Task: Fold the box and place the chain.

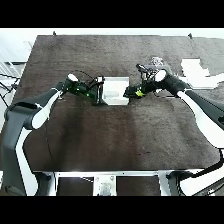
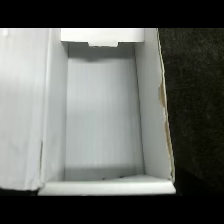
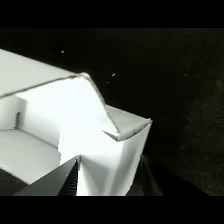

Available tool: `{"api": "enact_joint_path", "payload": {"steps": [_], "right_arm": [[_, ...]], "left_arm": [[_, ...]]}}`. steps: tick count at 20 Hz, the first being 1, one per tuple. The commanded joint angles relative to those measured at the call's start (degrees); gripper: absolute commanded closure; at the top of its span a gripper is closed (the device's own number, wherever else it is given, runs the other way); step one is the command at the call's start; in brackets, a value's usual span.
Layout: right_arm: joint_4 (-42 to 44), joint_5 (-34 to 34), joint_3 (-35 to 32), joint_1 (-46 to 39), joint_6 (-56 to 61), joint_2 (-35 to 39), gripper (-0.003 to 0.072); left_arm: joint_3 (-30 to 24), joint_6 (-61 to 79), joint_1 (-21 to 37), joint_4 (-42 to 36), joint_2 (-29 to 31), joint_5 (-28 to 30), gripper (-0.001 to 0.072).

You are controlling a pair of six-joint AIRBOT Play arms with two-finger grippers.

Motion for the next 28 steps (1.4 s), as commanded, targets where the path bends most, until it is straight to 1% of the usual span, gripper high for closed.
{"api": "enact_joint_path", "payload": {"steps": [1,5,9,14,16,18,22,24,28], "right_arm": [[-7.9,1.1,2.5,1.7,6.7,-1.0,0.0242],[-15.5,5.4,6.8,3.7,14.6,-1.2,0.0243],[-21.9,13.7,13.5,6.0,20.2,-4.5,0.0243],[-26.6,18.9,22.1,8.3,23.9,-9.4,0.0247],[-27.3,21.4,24.8,8.4,25.9,-11.2,0.0254],[-27.9,22.9,25.9,8.6,27.5,-12.2,0.0254],[-28.6,22.8,25.9,9.3,30.1,-13.0,0.0265],[-30.3,22.6,25.9,9.8,32.0,-13.5,0.0327],[-31.1,22.4,25.9,10.1,34.7,-14.4,0.0331]], "left_arm": [[0.0,0.0,0.0,0.0,0.0,0.0,0.0176],[0.0,0.0,0.0,0.0,0.0,0.0,0.0176],[0.0,0.0,0.0,0.0,0.0,0.0,0.0176],[0.0,0.0,0.0,0.0,0.0,0.0,0.0177],[0.0,0.0,0.0,0.0,0.0,0.0,0.0176],[0.0,0.0,0.0,0.0,0.0,0.0,0.0176],[0.0,0.0,0.0,0.0,0.0,0.0,0.0176],[0.0,0.0,0.0,0.0,0.0,0.0,0.0176],[0.0,0.0,0.0,0.0,0.0,0.0,0.0176]]}}
